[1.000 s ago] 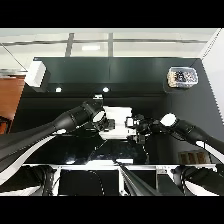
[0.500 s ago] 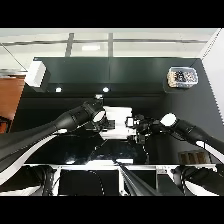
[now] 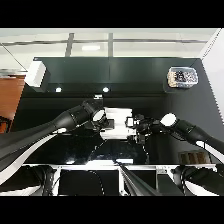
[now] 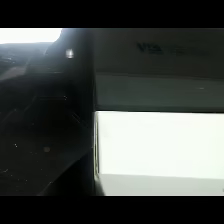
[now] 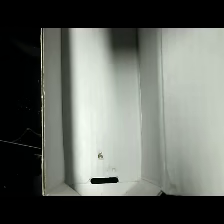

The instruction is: Fold the box and place the chain.

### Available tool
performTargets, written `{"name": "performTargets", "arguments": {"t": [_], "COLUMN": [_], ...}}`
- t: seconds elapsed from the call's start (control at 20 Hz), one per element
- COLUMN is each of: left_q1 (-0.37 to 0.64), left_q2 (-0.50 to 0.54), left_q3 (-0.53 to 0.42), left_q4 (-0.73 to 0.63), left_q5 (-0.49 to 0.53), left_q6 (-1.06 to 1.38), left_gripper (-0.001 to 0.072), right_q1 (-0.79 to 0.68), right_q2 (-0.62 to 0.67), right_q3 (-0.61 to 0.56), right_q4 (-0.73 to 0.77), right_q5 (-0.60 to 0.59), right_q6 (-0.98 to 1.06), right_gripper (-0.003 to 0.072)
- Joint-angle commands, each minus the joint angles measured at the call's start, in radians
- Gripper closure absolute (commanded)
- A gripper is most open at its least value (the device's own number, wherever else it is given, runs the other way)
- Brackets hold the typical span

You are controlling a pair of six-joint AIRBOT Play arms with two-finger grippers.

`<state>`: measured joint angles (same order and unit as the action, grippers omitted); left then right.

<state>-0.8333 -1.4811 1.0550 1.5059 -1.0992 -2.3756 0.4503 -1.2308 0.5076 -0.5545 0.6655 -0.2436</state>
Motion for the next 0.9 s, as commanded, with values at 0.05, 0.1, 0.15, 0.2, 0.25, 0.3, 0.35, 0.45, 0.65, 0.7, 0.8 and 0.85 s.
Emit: {"name": "performTargets", "arguments": {"t": [0.05,0.1,0.15,0.2,0.25,0.3,0.35,0.45,0.65,0.7,0.8,0.85], "left_q1": [0.0,0.0,0.0,0.0,0.0,0.0,0.0,0.0,0.0,0.0,0.0,0.0], "left_q2": [0.0,0.0,0.0,0.0,0.0,0.0,0.0,0.0,0.0,0.0,0.0,0.0], "left_q3": [0.001,0.001,0.001,0.001,0.001,0.001,0.001,0.001,0.001,0.001,0.001,0.001], "left_q4": [-0.002,0.0,-0.001,-0.001,0.0,0.0,-0.001,0.0,0.0,0.0,0.0,0.0], "left_q5": [-0.006,-0.011,-0.011,-0.011,-0.011,-0.011,-0.018,-0.031,-0.028,-0.028,-0.028,-0.028], "left_q6": [0.016,0.016,0.016,0.016,0.016,0.017,0.02,0.036,0.042,0.042,0.041,0.041], "left_gripper": [0.0684,0.0684,0.0684,0.0684,0.0684,0.0684,0.0684,0.0684,0.0684,0.0684,0.0684,0.0684], "right_q1": [0.0,0.0,0.0,0.0,-0.003,-0.007,-0.009,-0.01,-0.008,-0.007,-0.007,-0.007], "right_q2": [0.0,0.0,0.001,0.006,0.02,0.04,0.067,0.113,0.125,0.125,0.125,0.125], "right_q3": [-0.001,-0.001,-0.001,0.0,0.0,0.0,0.0,0.0,-0.001,-0.001,-0.001,-0.001], "right_q4": [0.0,0.002,0.003,0.002,-0.008,-0.034,-0.072,-0.191,-0.25,-0.235,-0.192,-0.167], "right_q5": [0.0,0.0,-0.01,-0.02,-0.018,-0.011,0.006,0.046,0.073,0.071,0.072,0.073], "right_q6": [0.001,0.008,0.033,0.065,0.089,0.108,0.114,0.116,0.112,0.111,0.105,0.106], "right_gripper": [0.062,0.0582,0.0288,0.0044,0.0035,0.0036,0.0037,0.0037,0.0044,0.009,0.0189,0.0263]}}
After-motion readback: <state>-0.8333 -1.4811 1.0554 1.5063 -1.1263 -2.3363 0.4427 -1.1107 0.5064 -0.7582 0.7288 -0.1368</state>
